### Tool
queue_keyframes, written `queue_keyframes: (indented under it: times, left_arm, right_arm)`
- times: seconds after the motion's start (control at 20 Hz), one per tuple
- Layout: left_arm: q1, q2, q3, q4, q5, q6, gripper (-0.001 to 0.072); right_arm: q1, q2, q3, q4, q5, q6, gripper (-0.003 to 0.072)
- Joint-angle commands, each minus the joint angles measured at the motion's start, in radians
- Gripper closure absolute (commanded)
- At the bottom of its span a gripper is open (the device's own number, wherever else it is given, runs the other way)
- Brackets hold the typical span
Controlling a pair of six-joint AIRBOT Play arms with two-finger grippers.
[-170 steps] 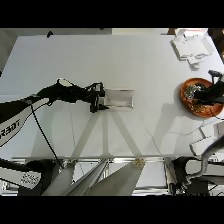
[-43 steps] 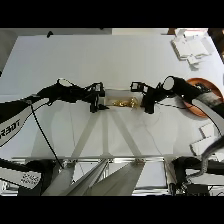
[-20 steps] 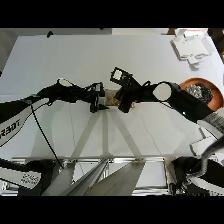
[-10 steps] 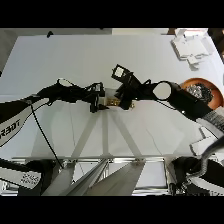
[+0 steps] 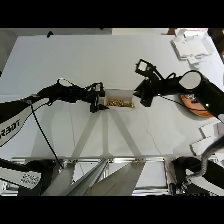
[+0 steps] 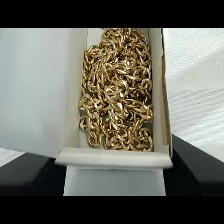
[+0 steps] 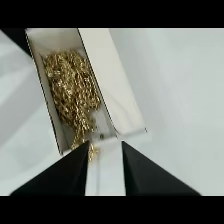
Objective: Fold the box and place the chain.
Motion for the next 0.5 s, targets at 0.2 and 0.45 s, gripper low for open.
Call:
queue_keyframes:
  times: [0.2, 0.45]
  left_arm:
    - [0.000, 0.000, 0.000, 0.000, 0.000, 0.000, 0.0368]
    - [0.000, 0.000, 0.000, 0.000, 0.000, 0.000, 0.0368]
  right_arm:
    - [-0.049, -0.159, -0.109, 0.006, -0.023, -0.422, 0.0348]
    - [-0.049, -0.259, -0.109, 0.177, -0.090, -0.578, 0.0350]
